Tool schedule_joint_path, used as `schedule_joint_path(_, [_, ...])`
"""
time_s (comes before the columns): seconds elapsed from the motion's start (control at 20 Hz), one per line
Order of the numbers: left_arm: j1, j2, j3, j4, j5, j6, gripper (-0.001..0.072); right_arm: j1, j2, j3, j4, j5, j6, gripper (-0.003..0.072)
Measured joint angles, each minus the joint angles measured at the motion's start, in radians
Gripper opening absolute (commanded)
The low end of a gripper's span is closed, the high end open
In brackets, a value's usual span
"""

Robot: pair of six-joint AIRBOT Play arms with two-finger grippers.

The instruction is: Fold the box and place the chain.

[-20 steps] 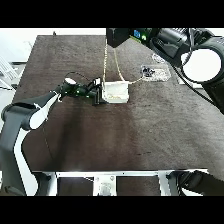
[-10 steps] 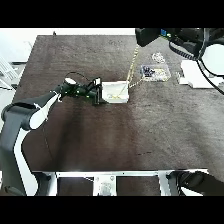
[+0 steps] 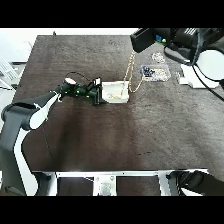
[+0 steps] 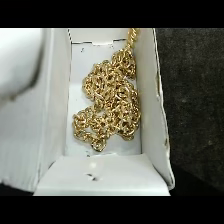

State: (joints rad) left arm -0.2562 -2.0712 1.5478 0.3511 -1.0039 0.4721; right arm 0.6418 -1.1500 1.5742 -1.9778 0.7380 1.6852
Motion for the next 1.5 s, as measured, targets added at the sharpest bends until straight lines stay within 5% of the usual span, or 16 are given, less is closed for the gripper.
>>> schedule_joint_path(0.6, [0.000,0.000,0.000,0.000,0.000,0.000,0.0351,0.016,-0.137,-0.112,0.023,-0.095,0.150,0.0003])
schedule_joint_path(1.05, [0.000,0.000,0.000,0.000,0.000,0.000,0.0351,-0.003,-0.278,-0.407,0.037,-0.282,0.301,0.0006])
schedule_joint_path(1.1, [0.000,0.000,0.000,0.000,0.000,0.000,0.0351,-0.012,-0.306,-0.431,0.038,-0.311,0.321,0.0030])
schedule_joint_path(1.2, [0.000,0.000,0.000,0.000,0.000,0.000,0.0351,-0.035,-0.353,-0.461,0.038,-0.348,0.347,0.0195])
schedule_joint_path(1.3, [0.000,0.000,0.000,0.000,0.000,0.000,0.0351,-0.062,-0.379,-0.474,0.039,-0.369,0.360,0.0198])
schedule_joint_path(1.35, [0.000,0.000,0.000,0.000,0.000,0.000,0.0351,-0.079,-0.386,-0.475,0.039,-0.377,0.366,0.0248])
schedule_joint_path(1.4, [0.000,0.000,0.000,0.000,0.000,0.000,0.0351,-0.097,-0.390,-0.475,0.040,-0.381,0.371,0.0401])
schedule_joint_path(1.5, [0.000,0.000,0.000,0.000,0.000,0.000,0.0351,-0.134,-0.386,-0.473,0.039,-0.385,0.373,0.0458])
